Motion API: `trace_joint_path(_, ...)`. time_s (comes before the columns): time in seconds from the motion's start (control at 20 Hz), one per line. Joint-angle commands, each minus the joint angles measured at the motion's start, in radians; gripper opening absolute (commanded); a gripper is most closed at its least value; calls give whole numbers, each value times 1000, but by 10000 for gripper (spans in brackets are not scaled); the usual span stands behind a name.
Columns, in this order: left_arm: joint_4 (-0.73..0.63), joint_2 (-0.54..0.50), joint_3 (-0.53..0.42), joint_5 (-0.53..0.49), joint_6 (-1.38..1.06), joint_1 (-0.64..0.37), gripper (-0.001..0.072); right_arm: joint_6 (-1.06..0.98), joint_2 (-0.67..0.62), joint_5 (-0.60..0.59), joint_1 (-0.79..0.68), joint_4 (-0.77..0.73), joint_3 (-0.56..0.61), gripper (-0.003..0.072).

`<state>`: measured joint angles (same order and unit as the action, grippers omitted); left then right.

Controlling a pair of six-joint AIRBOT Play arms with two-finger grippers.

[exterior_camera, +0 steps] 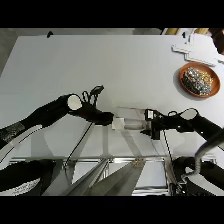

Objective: Fold the box and place the chain.

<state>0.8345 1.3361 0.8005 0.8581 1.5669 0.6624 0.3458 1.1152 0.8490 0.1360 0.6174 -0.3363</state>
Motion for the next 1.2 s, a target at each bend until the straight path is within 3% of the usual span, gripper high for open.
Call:
trace_joint_path(0.0,-17,-5,9,-21,5,29,151,0,0,0,0,0,0,399)
trace_joint_path(1.15,-12,-6,46,22,35,20,165,0,0,0,0,0,0,399)
